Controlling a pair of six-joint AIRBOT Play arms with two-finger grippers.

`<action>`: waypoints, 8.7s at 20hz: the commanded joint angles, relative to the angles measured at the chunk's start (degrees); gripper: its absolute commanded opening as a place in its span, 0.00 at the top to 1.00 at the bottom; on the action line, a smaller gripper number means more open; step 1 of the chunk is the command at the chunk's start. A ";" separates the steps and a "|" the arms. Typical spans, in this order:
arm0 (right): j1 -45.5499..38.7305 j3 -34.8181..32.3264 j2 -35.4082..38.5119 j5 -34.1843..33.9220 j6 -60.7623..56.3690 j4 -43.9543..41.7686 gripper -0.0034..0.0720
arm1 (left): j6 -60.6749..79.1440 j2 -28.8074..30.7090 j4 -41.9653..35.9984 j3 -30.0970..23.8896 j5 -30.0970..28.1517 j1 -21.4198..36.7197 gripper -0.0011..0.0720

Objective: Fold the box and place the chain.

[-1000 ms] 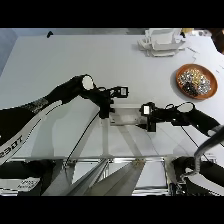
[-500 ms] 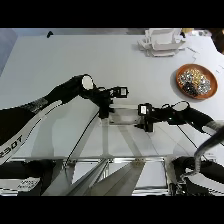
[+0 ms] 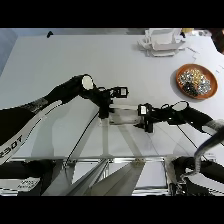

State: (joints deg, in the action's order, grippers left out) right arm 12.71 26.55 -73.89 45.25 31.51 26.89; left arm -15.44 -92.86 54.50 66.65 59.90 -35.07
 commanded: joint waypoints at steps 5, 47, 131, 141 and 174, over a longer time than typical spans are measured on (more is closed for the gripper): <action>0.02 0.04 -0.02 -0.26 0.02 0.26 0.54 | -0.02 -0.04 -0.02 0.02 -0.07 -0.04 0.97; 0.02 0.04 -0.02 -0.22 0.02 0.26 0.54 | -24.04 8.09 -8.17 -0.04 -15.76 -6.38 0.98; 0.02 0.07 2.58 -1.11 -9.20 13.40 0.60 | -37.22 7.91 6.80 -0.15 -17.79 -6.97 0.98; 0.02 0.07 2.58 -1.11 -9.20 13.40 0.60 | -39.45 10.23 8.61 -0.15 -11.74 -7.13 0.98; 0.02 0.09 2.64 0.70 -9.25 11.56 0.32 | -5.95 6.49 -6.84 -0.59 1.62 4.35 0.25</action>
State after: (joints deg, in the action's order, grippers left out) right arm 12.73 26.59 -71.29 46.00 22.31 38.44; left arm -30.24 -82.83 58.26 66.08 62.70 -33.19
